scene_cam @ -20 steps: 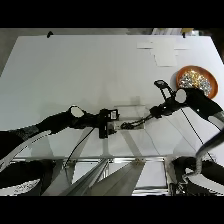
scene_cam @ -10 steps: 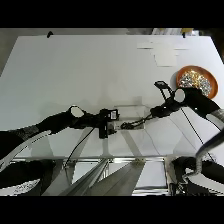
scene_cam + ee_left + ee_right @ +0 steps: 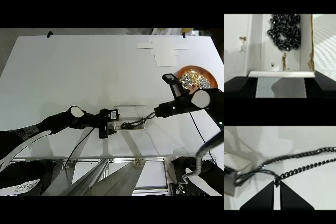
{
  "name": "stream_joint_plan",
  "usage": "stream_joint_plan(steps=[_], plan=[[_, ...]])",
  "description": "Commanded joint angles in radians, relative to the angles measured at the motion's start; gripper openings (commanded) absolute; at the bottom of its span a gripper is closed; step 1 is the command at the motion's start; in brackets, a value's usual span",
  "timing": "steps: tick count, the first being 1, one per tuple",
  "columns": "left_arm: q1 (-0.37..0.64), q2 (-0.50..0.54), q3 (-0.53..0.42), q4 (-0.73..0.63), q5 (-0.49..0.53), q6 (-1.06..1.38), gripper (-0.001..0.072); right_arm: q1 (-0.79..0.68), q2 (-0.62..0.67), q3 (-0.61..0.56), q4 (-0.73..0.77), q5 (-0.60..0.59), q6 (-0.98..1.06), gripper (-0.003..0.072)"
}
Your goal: Fold the box and place the chain.
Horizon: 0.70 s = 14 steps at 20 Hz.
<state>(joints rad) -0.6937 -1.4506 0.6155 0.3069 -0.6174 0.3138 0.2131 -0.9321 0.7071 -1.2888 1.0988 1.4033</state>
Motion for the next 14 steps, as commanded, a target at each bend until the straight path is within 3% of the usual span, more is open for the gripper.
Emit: stream_joint_plan(steps=[1, 7, 14], plan=[[0.0, 0.001, 0.0, 0.0, 0.0, 0.0, 0.0207, 0.0, 0.123, 0.001, 0.206, 0.055, -0.1, 0.0016], [0.0, 0.001, 0.0, 0.0, 0.0, 0.0, 0.0207, 0.052, 0.154, 0.001, 0.521, 0.08, -0.266, 0.0016], [0.0, 0.001, 0.0, 0.0, 0.0, 0.0, 0.0207, 0.306, 0.135, 0.001, 0.515, -0.159, -0.285, 0.0016]])
